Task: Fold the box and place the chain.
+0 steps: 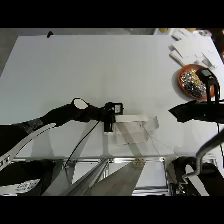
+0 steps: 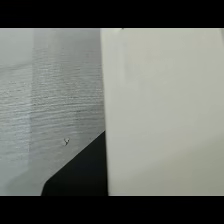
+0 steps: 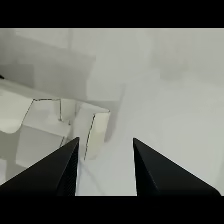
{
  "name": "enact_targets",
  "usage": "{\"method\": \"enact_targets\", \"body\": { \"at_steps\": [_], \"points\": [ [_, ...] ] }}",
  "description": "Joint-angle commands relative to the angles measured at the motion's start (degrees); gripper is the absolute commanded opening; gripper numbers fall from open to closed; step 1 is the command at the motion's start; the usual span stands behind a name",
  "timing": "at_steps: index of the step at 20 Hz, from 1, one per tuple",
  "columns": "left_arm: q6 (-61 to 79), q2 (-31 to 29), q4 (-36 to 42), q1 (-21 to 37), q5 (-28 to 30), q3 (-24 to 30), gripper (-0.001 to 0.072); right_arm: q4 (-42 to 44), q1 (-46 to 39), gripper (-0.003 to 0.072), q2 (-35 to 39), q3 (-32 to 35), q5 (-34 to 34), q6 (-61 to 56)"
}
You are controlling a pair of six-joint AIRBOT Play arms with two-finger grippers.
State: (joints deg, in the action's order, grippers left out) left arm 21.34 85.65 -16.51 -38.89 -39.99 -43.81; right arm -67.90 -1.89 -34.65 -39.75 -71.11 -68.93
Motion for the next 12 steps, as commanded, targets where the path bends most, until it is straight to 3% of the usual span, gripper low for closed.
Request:
{"method": "enact_targets", "body": {
  "at_steps": [1, 12],
  "points": [
    [-4.9, 0.6, -8.3, 0.6, -2.8, -3.7, 0.0005, -4.2, 2.3, 0.0314, -0.1, 0.0, -1.3, 0.0],
    [-6.1, 2.6, -9.7, 1.0, -3.9, -5.8, 0.0007, -4.7, 3.8, 0.0315, -0.1, 0.0, -1.6, 0.2]
  ]
}}
